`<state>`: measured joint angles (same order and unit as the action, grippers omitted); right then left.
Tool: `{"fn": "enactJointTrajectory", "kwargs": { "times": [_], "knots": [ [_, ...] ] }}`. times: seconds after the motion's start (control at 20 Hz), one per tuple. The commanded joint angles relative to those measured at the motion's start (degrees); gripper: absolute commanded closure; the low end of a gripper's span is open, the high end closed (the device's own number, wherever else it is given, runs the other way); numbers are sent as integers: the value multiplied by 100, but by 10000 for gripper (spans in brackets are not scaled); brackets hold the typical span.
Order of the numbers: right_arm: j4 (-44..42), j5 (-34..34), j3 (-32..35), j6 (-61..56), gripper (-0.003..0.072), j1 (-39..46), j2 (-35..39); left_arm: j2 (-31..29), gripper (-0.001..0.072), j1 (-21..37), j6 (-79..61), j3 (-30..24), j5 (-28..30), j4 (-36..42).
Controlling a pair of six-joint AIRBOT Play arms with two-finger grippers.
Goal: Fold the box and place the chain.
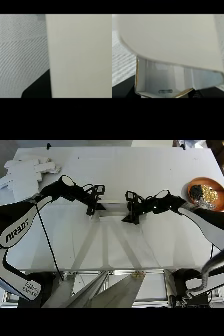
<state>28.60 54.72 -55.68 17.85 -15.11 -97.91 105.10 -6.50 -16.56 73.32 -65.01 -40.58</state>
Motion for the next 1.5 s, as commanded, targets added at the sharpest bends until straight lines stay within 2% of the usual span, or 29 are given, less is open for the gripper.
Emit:
{"fn": "enactJointTrajectory", "kwargs": {
  "times": [0.0,0.25,0.3,0.35,0.45,0.5,0.8,0.85,1.15,1.25,1.45],
  "knots": [
    [-2,0,-2,2,252,-4,4,-4,693,-2,2,2,0,2],
    [-2,0,-2,2,252,-4,4,-4,691,-2,7,2,-7,0],
    [-2,0,-2,2,252,-4,4,-4,651,-2,7,2,-35,-2],
    [-2,0,-2,2,252,-4,4,-4,553,-2,7,2,-37,0],
    [-2,-2,-2,2,252,-4,4,-4,287,-2,2,2,-31,2],
    [-2,-2,-2,4,252,-4,4,-7,259,-2,2,2,-31,2],
    [0,-2,-2,2,252,-4,4,-103,257,-2,-7,2,50,2],
    [0,-2,-2,2,252,-4,4,-149,238,-2,-4,2,111,-2],
    [0,-2,-2,2,252,-4,4,-651,238,28,4,2,216,-122],
    [0,-2,-2,2,252,-4,4,-831,239,85,7,2,190,-396],
    [0,-2,-2,2,252,-4,4,-1163,239,560,26,0,-422,-509]
  ]
}}
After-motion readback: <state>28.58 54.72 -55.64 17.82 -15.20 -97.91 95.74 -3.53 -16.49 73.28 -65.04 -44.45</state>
